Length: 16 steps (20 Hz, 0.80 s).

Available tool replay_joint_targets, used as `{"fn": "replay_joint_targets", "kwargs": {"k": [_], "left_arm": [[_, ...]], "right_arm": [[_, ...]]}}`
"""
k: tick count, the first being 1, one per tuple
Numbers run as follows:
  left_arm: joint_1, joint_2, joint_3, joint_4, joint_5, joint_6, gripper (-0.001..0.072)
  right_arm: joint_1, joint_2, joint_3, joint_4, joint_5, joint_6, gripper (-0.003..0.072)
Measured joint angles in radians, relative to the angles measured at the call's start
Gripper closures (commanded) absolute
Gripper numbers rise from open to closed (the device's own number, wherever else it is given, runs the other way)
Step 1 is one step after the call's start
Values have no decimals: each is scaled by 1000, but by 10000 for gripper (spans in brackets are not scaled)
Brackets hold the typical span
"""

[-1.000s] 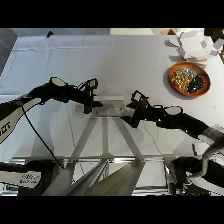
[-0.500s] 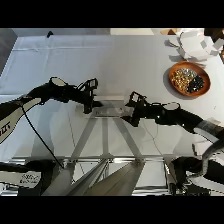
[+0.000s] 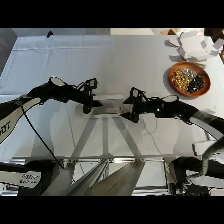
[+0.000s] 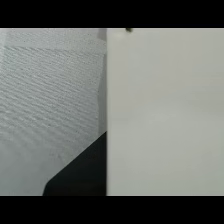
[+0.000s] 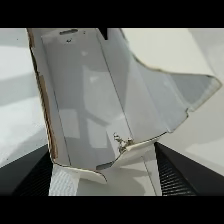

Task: Fold the box and place the chain.

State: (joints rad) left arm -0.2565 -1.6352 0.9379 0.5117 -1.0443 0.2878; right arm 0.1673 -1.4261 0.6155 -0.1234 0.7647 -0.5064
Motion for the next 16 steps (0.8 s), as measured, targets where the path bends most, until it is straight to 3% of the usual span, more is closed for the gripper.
{"fn": "replay_joint_targets", "kwargs": {"k": [16], "left_arm": [[0,-1,0,-2,-1,1,699]], "right_arm": [[17,-30,15,-87,-18,40,-6]]}}
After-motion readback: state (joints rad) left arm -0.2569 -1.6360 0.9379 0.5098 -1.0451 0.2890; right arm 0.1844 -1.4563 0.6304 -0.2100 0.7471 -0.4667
